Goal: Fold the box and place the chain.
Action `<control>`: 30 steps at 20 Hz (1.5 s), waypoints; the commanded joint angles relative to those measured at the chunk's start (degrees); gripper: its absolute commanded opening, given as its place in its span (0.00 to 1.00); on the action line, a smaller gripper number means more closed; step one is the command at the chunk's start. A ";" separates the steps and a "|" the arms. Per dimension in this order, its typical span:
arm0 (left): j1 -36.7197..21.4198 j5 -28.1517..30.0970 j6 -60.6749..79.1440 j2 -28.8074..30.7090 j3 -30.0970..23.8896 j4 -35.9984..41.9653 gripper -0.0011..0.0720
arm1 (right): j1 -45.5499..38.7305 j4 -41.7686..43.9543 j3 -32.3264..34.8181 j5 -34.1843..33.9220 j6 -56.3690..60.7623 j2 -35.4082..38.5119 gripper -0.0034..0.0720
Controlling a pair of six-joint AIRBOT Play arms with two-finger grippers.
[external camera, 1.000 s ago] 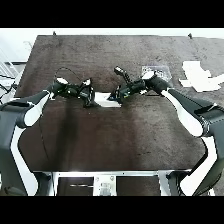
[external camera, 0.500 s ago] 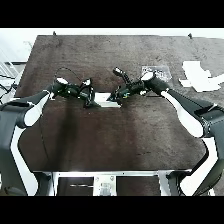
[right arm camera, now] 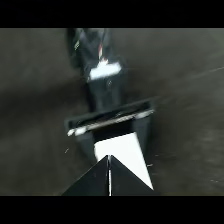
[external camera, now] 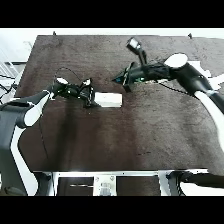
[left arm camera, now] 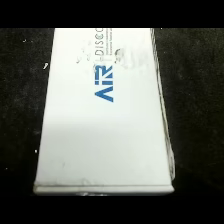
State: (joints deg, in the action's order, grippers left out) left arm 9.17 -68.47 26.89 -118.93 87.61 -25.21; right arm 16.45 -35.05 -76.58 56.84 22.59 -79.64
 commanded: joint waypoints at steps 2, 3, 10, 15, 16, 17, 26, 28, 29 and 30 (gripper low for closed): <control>-0.04 0.07 0.13 0.00 0.00 -0.04 0.74 | -1.77 -3.61 15.23 -16.00 5.53 18.23 0.05; -0.04 0.04 0.13 0.00 0.00 -0.04 0.74 | -2.51 -3.61 19.74 -19.41 5.53 22.40 0.05; -0.04 -0.55 0.11 0.00 0.00 0.24 0.74 | -8.98 -1.49 48.76 -42.93 5.99 45.66 0.05; -0.04 -1.44 0.13 0.00 0.00 1.77 0.74 | -13.18 -0.74 55.54 -43.32 5.99 48.11 0.05; -0.04 -1.40 0.11 0.00 0.00 1.77 0.74 | -13.42 -0.74 56.13 -43.32 5.97 48.11 0.05; -0.04 -1.38 0.13 0.00 0.00 1.75 0.74 | -13.42 -0.74 56.65 -43.36 5.95 48.11 0.05; -3.32 -2.03 -10.82 8.24 0.22 6.14 0.03 | -13.42 -0.76 57.24 -43.45 5.95 48.09 0.05; -6.12 1.92 -15.04 12.63 0.15 6.23 0.03 | -13.42 -0.76 57.24 -43.54 5.92 48.06 0.05; -7.98 4.87 -17.33 14.69 0.09 6.21 0.03 | -13.42 -0.76 57.24 -43.58 5.92 48.04 0.05; -9.88 8.07 -19.43 16.28 0.09 6.21 0.03 | -13.42 -0.76 57.24 -43.58 5.95 48.04 0.05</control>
